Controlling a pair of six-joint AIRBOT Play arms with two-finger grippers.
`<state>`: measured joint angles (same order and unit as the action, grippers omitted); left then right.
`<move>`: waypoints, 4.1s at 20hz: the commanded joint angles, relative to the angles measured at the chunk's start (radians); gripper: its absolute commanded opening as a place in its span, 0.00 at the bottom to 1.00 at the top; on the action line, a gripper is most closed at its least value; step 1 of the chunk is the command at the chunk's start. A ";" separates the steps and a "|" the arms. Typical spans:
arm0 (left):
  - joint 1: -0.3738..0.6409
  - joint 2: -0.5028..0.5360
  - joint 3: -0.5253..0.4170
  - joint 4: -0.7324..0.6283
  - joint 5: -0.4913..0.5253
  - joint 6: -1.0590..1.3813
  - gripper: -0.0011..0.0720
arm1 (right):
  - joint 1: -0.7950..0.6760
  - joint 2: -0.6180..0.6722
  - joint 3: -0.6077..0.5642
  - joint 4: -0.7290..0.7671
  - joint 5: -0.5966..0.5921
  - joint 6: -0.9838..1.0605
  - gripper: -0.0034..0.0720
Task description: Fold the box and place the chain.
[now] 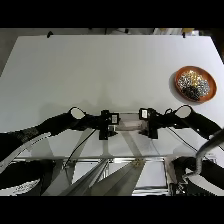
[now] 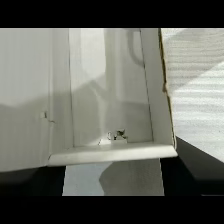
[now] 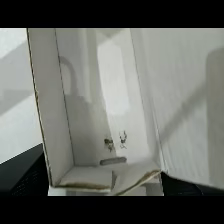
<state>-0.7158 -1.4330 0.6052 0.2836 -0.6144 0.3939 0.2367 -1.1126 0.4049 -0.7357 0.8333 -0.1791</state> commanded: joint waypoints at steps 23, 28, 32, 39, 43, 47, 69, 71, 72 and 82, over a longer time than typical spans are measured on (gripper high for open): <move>0.001 0.001 0.000 0.001 -0.003 -0.001 0.29 | 0.000 0.070 0.000 0.218 -0.264 0.370 0.07; 0.001 0.001 0.000 0.001 -0.003 -0.001 0.29 | 0.000 0.057 0.001 0.209 -0.205 0.393 0.07; 0.001 0.001 0.000 0.001 -0.003 -0.001 0.29 | 0.000 0.172 0.002 0.150 -0.182 0.436 0.07; 0.001 0.001 0.000 0.001 -0.003 -0.001 0.29 | 0.000 0.391 0.001 -0.384 0.032 0.459 0.07; 0.001 0.001 0.000 0.001 -0.003 -0.001 0.29 | 0.001 0.359 -0.001 -0.399 0.039 0.393 0.39; 0.001 0.001 0.000 0.001 -0.003 -0.001 0.29 | 0.001 0.300 -0.002 -0.360 0.005 0.270 0.24; 0.001 0.001 0.000 0.001 -0.003 -0.001 0.29 | 0.000 0.100 -0.019 0.031 0.019 -0.111 0.58; 0.001 0.001 0.000 0.001 -0.003 -0.001 0.29 | 0.000 0.103 -0.019 0.013 0.020 -0.020 0.58; 0.001 0.001 0.000 0.001 -0.003 -0.001 0.29 | 0.000 0.105 -0.019 -0.005 0.019 0.055 0.57; 0.001 0.001 0.000 0.001 -0.003 -0.001 0.29 | 0.000 0.385 -0.012 -0.272 0.013 0.657 0.07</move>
<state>-0.7158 -1.4330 0.6052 0.2844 -0.6178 0.3927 0.2371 -0.8139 0.3882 -0.9337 0.8570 0.2974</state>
